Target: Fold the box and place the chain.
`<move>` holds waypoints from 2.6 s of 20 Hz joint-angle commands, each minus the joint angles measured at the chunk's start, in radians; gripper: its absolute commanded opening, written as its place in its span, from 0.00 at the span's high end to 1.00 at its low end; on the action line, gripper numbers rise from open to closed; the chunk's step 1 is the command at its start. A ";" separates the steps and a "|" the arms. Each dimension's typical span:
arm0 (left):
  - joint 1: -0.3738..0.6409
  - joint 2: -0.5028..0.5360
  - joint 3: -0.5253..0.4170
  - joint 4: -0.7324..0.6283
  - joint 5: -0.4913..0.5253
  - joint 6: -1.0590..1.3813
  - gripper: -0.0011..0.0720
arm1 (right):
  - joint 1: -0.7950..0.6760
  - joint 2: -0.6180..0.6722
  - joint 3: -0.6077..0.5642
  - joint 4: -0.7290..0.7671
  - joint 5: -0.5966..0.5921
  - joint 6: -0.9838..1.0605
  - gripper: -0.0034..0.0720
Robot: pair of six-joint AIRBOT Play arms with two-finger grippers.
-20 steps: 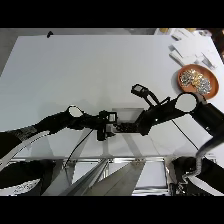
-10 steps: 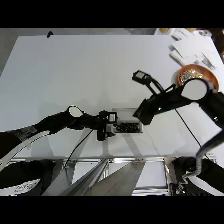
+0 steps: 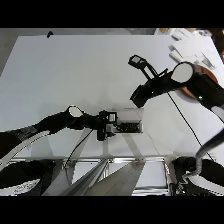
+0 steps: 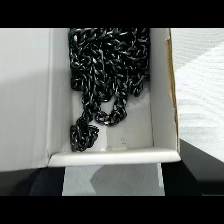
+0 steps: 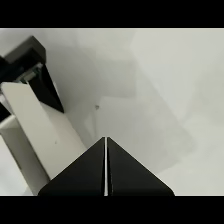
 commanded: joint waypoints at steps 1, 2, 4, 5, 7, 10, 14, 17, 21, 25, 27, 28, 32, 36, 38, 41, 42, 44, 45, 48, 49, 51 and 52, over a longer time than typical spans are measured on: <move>0.000 0.000 0.000 0.000 0.000 0.000 0.80 | 0.029 -0.059 0.005 -0.020 0.038 -0.129 0.93; 0.000 0.000 0.000 0.000 0.000 0.000 0.80 | 0.042 -0.056 0.004 -0.019 0.041 -0.159 0.93; 0.000 0.000 0.000 0.000 0.000 0.000 0.80 | 0.069 -0.055 -0.003 -0.011 0.039 -0.196 0.93; 0.000 0.000 0.000 0.000 0.000 0.000 0.80 | 0.084 -0.055 -0.014 -0.011 0.039 -0.203 0.93; 0.000 0.000 0.000 0.000 0.000 0.000 0.80 | 0.123 -0.043 -0.064 -0.004 0.031 -0.217 0.93; 0.000 0.000 0.000 0.001 0.000 0.000 0.80 | 0.185 0.033 -0.161 -0.004 -0.048 -0.277 0.93; 0.000 0.000 0.000 0.000 0.000 0.000 0.80 | 0.237 0.156 -0.265 -0.003 -0.127 -0.321 0.87; 0.000 0.000 0.000 0.000 0.000 0.000 0.80 | 0.265 0.179 -0.299 -0.003 -0.128 -0.323 0.86; 0.000 0.000 0.000 0.000 0.000 0.000 0.80 | 0.265 0.180 -0.309 -0.001 -0.120 -0.323 0.65; 0.000 0.000 0.000 0.000 0.000 0.000 0.80 | 0.265 0.180 -0.309 0.016 -0.069 -0.334 0.65; 0.000 0.000 0.000 0.000 0.000 0.000 0.80 | 0.265 0.180 -0.317 0.022 -0.079 -0.350 0.65; 0.000 0.000 0.000 0.000 0.000 0.000 0.80 | 0.265 0.179 -0.323 0.025 -0.079 -0.350 0.64; 0.000 0.000 0.000 0.001 0.000 0.000 0.80 | 0.265 0.178 -0.339 0.018 -0.120 -0.349 0.58; 0.000 0.000 0.000 0.000 0.000 0.000 0.80 | 0.265 0.178 -0.339 -0.018 -0.179 -0.349 0.57; 0.000 0.000 0.000 0.000 0.000 0.000 0.80 | 0.265 0.178 -0.339 -0.052 -0.178 -0.341 0.62; 0.000 0.000 0.000 0.000 0.000 0.000 0.80 | 0.265 0.178 -0.339 -0.060 -0.182 -0.341 0.69; 0.000 0.000 0.000 0.000 0.000 0.000 0.80 | 0.265 0.178 -0.339 -0.060 -0.183 -0.341 0.75; 0.000 0.000 0.000 0.000 0.000 0.000 0.80 | 0.265 0.178 -0.339 -0.050 -0.173 -0.341 0.73; 0.000 0.000 0.000 0.000 0.000 0.000 0.80 | 0.265 0.179 -0.339 -0.025 -0.156 -0.343 0.72; 0.000 0.000 0.000 0.000 0.000 0.000 0.80 | 0.265 0.179 -0.339 0.060 -0.077 -0.366 0.63; 0.000 0.000 0.000 0.000 0.000 0.000 0.80 | 0.265 0.179 -0.339 0.057 -0.064 -0.369 0.61; 0.000 0.000 0.000 0.000 0.000 0.000 0.80 | 0.265 0.179 -0.339 0.018 -0.061 -0.369 0.55; 0.000 0.000 0.000 0.000 0.000 0.000 0.80 | 0.265 0.178 -0.339 -0.002 -0.066 -0.368 0.55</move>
